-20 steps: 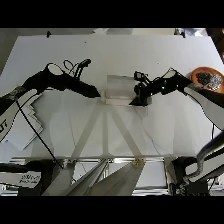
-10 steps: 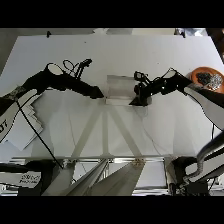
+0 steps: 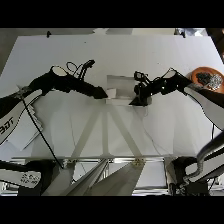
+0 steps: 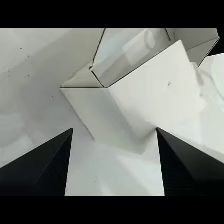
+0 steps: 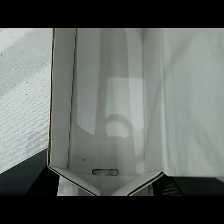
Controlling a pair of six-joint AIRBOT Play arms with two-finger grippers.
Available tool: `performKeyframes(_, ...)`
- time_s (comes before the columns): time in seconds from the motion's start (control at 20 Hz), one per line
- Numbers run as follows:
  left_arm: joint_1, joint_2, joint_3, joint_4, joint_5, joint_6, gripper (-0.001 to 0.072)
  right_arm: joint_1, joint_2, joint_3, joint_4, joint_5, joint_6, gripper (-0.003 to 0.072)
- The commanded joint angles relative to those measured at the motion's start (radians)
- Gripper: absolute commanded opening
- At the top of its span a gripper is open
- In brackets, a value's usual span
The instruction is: Fold the box and place the chain.
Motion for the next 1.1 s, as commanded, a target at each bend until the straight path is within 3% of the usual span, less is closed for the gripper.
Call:
performKeyframes(0.0, -0.01, -0.014, 0.0, -0.031, 0.002, 0.032, 0.0585, 0.0, 0.0, 0.001, 0.0, 0.0, 0.0, 0.0375)
performKeyframes(0.2, -0.013, -0.014, 0.0, -0.053, 0.012, 0.037, 0.0651, 0.0, 0.0, 0.001, 0.0, 0.0, 0.0, 0.0375)
performKeyframes(0.6, -0.062, -0.015, 0.0, -0.053, 0.113, 0.034, 0.0648, 0.0, 0.0, 0.001, 0.0, 0.0, 0.0, 0.0375)
performKeyframes(1.05, -0.086, -0.012, 0.0, 0.099, 0.185, -0.165, 0.063, 0.0, 0.0, 0.001, 0.0, 0.0, 0.0, 0.0375)
